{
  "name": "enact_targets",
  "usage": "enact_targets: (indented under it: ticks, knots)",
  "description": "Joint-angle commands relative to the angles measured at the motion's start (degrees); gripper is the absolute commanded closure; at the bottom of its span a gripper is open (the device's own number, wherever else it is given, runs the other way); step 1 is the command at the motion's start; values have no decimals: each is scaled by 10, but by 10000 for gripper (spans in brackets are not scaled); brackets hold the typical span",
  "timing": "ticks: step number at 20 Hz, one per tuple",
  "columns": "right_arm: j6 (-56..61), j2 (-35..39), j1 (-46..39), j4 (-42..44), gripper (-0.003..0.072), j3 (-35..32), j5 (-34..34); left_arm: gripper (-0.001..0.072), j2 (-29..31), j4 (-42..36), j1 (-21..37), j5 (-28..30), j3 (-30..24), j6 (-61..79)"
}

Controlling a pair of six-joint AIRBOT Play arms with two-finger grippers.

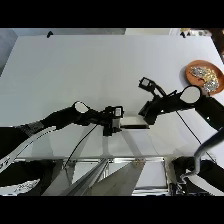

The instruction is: Fold the box and place the chain.

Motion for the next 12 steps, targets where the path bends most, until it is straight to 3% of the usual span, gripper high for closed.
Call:
enact_targets:
  ticks: [1, 3, 5, 12]
  knots:
    - [-32, -1, 29, -5, 627, -21, 23, 500, 0, 0, 0, 0, 0, 0]
    - [-37, -1, 50, -5, 613, -21, 33, 500, 0, 0, 0, 0, 0, 0]
    - [-37, -1, 70, -5, 468, -21, 35, 500, 0, 0, 0, 0, 0, 0]
    - [-49, 31, 92, -5, 458, -21, 37, 500, 0, 0, 0, 0, 0, 0]
